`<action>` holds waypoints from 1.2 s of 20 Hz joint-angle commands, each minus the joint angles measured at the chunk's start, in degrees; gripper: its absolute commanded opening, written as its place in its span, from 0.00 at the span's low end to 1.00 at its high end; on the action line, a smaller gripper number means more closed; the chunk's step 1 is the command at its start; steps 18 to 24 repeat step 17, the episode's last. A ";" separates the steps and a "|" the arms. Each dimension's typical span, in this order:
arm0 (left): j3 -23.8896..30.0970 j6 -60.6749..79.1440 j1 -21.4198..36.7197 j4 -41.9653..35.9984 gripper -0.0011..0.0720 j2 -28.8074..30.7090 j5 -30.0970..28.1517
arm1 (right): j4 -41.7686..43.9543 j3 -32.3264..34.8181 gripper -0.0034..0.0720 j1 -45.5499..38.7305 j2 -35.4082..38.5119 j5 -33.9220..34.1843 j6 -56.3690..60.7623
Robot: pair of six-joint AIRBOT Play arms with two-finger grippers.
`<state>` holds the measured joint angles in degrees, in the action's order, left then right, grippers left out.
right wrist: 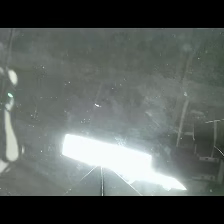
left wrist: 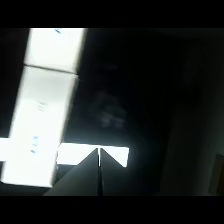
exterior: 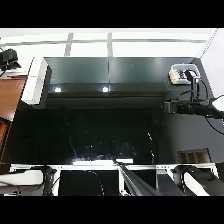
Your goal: Fold the box and place the chain.
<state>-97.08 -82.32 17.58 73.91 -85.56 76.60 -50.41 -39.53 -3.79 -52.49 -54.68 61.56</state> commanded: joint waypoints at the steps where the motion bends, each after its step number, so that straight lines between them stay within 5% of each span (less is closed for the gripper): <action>1: 16.81 -1.38 -6.34 -0.66 0.05 15.26 -9.49 | -0.50 0.02 0.07 -0.02 0.00 -0.35 0.09; 5: 46.71 -0.35 -12.13 -0.63 0.05 35.74 -26.03 | -0.48 0.02 0.07 -0.02 0.00 -0.37 0.09; 8: 58.47 -0.37 -12.96 -0.24 0.05 44.15 -28.96 | -0.48 0.02 0.07 -0.02 0.00 -0.37 0.09; 24: 60.89 -0.39 -12.96 0.42 0.05 45.57 -28.15 | -0.48 0.02 0.07 0.00 0.00 -0.37 0.09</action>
